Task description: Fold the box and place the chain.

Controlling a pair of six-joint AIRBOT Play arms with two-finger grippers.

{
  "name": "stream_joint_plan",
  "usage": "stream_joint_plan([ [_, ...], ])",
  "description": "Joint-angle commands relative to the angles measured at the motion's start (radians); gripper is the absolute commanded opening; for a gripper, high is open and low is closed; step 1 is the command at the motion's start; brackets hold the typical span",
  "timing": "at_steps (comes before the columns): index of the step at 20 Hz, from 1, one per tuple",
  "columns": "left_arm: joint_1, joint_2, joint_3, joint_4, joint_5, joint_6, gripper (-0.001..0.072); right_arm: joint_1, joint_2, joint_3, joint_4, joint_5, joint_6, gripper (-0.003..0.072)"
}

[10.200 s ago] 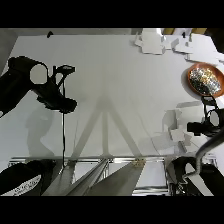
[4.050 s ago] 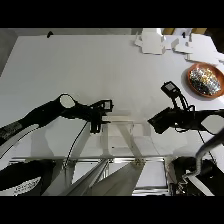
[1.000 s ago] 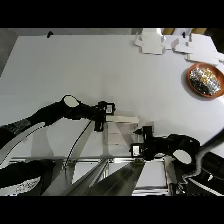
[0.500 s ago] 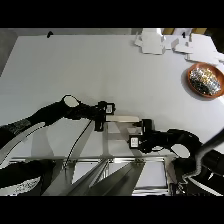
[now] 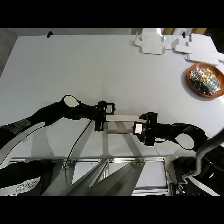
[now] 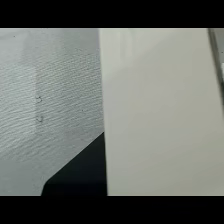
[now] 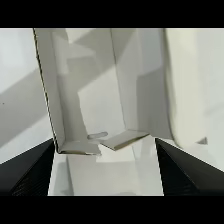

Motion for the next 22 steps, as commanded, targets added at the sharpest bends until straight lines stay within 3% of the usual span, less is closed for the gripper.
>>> stream_joint_plan([
  [1, -0.001, 0.000, 0.000, 0.000, -0.002, 0.001, 0.0011, -0.053, -0.018, 0.003, 0.080, 0.007, -0.010, 0.0683],
  [10, -0.001, 0.000, 0.000, 0.000, -0.002, 0.001, 0.0011, -0.213, -0.154, 0.003, 0.469, 0.064, -0.511, 0.0681],
  [17, -0.001, 0.000, 0.000, 0.000, -0.002, 0.001, 0.0011, -0.285, -0.266, 0.003, 0.637, 0.170, -0.840, 0.0679],
  [22, -0.001, 0.000, 0.000, 0.000, -0.002, 0.001, 0.0011, -0.293, -0.351, 0.004, 0.713, 0.231, -0.931, 0.0678],
])
